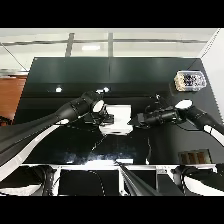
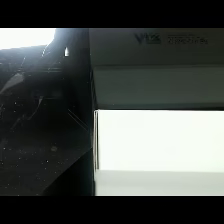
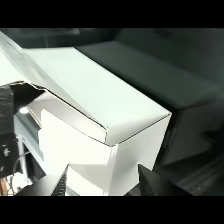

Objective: Fold the box and place the chain.

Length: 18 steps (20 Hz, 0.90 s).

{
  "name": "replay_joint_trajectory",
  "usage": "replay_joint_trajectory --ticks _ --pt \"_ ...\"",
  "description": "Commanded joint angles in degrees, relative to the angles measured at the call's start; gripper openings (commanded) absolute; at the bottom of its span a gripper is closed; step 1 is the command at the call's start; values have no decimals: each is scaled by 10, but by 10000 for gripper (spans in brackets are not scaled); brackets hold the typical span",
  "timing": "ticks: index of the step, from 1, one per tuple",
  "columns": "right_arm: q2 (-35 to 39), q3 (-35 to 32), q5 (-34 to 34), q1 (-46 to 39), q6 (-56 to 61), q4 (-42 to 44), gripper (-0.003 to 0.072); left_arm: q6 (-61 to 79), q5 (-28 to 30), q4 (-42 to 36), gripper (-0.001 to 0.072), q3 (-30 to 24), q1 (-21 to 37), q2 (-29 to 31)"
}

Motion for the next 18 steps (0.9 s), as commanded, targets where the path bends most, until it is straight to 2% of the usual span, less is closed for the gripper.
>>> replay_joint_trajectory --ticks 1,7,11,14,17,18 --pt "0 5 -58 50 76 -50 475 0 1 0 26 0 0 0" --pt "0 67 -122 126 226 -217 475 0 1 0 26 0 0 0" --pt "0 106 -123 150 333 -314 475 0 1 0 26 0 0 0" --pt "-3 140 -103 184 409 -386 474 0 -1 0 26 0 0 0" --pt "-19 182 -49 226 516 -495 473 0 -1 0 26 0 0 0" --pt "-24 194 -35 239 543 -524 384 0 -1 0 26 0 0 0"
